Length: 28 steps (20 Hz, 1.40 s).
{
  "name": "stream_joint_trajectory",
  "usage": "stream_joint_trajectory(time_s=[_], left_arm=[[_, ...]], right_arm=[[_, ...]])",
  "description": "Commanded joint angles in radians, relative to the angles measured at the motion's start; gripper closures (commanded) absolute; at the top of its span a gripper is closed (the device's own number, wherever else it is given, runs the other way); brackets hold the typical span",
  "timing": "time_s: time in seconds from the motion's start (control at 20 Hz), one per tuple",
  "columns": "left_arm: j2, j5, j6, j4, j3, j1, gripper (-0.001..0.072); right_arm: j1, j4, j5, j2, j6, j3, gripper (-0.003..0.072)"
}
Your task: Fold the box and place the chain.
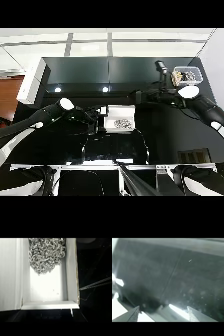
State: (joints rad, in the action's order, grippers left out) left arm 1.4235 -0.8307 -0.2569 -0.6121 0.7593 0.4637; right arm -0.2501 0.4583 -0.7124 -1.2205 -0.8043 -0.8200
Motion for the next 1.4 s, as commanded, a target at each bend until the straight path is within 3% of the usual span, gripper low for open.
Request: stream_joint_trajectory(time_s=[0.0,0.15,0.25,0.65,1.0,1.35], left_arm=[[0.000,0.000,0.000,0.000,0.001,0.000,0.0367],[0.000,0.000,0.000,0.000,0.001,0.000,0.0366],[0.000,0.000,0.000,0.000,0.001,0.000,0.0366],[0.000,0.000,0.000,0.000,0.001,0.000,0.0366],[0.000,0.000,0.000,0.000,0.001,0.000,0.0366],[0.000,0.000,0.000,0.000,0.001,0.000,0.0366]], right_arm=[[-0.052,0.185,-0.146,-0.041,0.163,-0.021,-0.0033],[-0.050,0.305,-0.381,-0.035,0.376,-0.022,-0.0033],[-0.053,0.314,-0.454,-0.035,0.406,-0.022,-0.0033],[-0.149,0.313,-0.383,-0.035,0.600,-0.022,-0.0033],[-0.158,0.322,-0.352,-0.028,0.616,-0.061,-0.0033],[-0.159,0.371,-0.331,0.079,0.603,-0.072,-0.0032]])
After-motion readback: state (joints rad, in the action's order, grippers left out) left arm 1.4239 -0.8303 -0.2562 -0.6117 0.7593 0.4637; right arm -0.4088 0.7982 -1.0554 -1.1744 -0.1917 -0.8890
